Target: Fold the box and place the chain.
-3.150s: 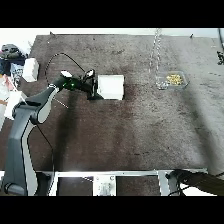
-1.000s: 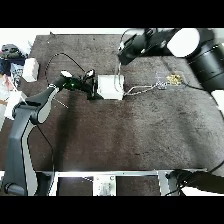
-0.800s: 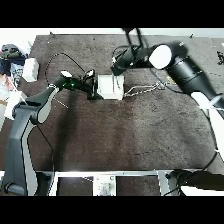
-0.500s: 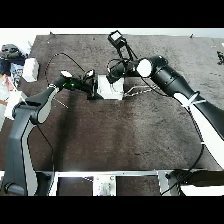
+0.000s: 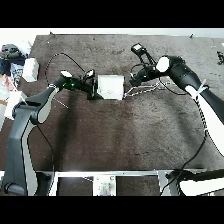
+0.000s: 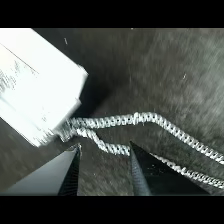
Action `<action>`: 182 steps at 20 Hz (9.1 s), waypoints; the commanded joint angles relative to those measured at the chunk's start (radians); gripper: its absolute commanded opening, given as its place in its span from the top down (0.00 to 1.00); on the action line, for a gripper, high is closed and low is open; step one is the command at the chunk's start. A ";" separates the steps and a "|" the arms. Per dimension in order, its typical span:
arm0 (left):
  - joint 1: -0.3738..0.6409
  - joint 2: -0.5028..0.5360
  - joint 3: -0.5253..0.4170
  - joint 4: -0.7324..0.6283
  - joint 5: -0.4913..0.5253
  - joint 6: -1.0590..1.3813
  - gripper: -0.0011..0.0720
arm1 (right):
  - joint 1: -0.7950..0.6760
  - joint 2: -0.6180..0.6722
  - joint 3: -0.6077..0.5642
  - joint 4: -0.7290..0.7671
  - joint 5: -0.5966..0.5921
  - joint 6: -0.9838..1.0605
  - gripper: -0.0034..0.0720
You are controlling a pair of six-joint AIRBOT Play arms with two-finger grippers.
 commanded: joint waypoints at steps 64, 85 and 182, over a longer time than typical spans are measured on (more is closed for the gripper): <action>0.000 0.000 0.000 0.000 0.001 0.000 0.51 | -0.080 -0.298 0.124 0.224 0.067 -0.344 0.61; 0.000 0.000 0.000 0.000 0.001 0.000 0.51 | -0.078 -0.198 0.125 0.281 0.071 -0.471 0.94; 0.000 0.000 0.000 0.000 0.004 0.000 0.51 | -0.135 -0.309 0.277 0.401 0.355 -0.770 0.94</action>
